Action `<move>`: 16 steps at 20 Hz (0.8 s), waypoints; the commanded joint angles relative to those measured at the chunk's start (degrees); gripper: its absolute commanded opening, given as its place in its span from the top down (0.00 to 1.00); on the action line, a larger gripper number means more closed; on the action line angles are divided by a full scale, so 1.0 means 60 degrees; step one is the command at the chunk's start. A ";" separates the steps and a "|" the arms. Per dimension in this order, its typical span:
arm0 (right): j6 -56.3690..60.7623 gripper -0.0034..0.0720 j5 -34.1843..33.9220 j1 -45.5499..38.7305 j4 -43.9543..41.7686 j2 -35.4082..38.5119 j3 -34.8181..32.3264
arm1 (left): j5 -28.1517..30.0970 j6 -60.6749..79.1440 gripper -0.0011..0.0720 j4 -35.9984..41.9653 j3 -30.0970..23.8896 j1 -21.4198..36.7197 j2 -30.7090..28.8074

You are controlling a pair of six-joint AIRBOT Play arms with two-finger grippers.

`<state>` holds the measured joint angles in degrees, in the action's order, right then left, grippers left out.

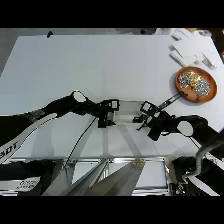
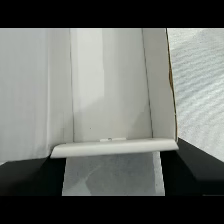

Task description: Fold the box and place the chain.

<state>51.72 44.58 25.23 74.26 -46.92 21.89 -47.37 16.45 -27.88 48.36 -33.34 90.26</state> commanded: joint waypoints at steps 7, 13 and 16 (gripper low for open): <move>0.1158 0.93 0.0951 0.0000 -0.0831 0.2484 0.2062 | 0.0004 0.0004 0.79 -0.0004 -0.0004 0.0007 -0.0007; 0.0721 0.93 -0.0441 0.0011 -0.4003 0.1504 0.2484 | 0.0004 0.0004 0.79 -0.0004 -0.0004 0.0007 -0.0007; 0.0721 0.93 -0.0062 0.0011 -0.3938 0.0725 0.2484 | 0.0000 0.0004 0.79 -0.0004 -0.0004 0.0007 -0.0007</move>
